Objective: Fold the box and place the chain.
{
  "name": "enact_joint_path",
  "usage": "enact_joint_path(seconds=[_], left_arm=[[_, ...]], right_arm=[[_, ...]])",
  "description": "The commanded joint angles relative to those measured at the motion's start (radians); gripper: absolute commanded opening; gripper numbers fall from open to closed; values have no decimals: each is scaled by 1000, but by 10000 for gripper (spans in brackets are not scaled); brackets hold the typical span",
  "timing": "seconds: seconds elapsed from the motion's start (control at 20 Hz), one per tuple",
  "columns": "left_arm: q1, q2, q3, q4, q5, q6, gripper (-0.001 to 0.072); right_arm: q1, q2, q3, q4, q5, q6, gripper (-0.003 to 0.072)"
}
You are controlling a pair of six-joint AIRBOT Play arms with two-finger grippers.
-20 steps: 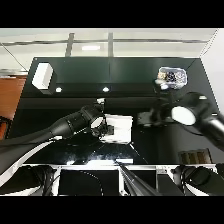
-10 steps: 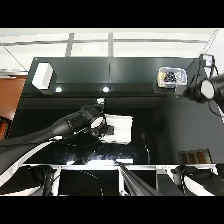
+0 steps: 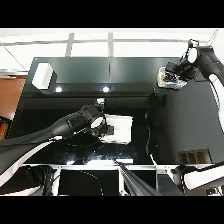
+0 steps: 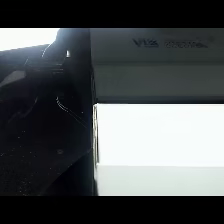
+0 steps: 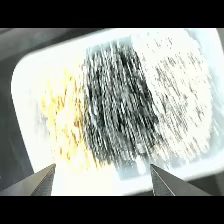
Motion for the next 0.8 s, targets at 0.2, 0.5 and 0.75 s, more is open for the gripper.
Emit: enact_joint_path(seconds=[0.2,0.5,0.75], left_arm=[[0,-1,1,0,0,0,27],[0,-1,1,0,0,0,27],[0,-1,1,0,0,0,27]], right_arm=[[-52,-159,95,31,-17,-8,657],[-56,-183,95,56,-60,-36,230],[-69,-117,96,54,-10,-111,13]])
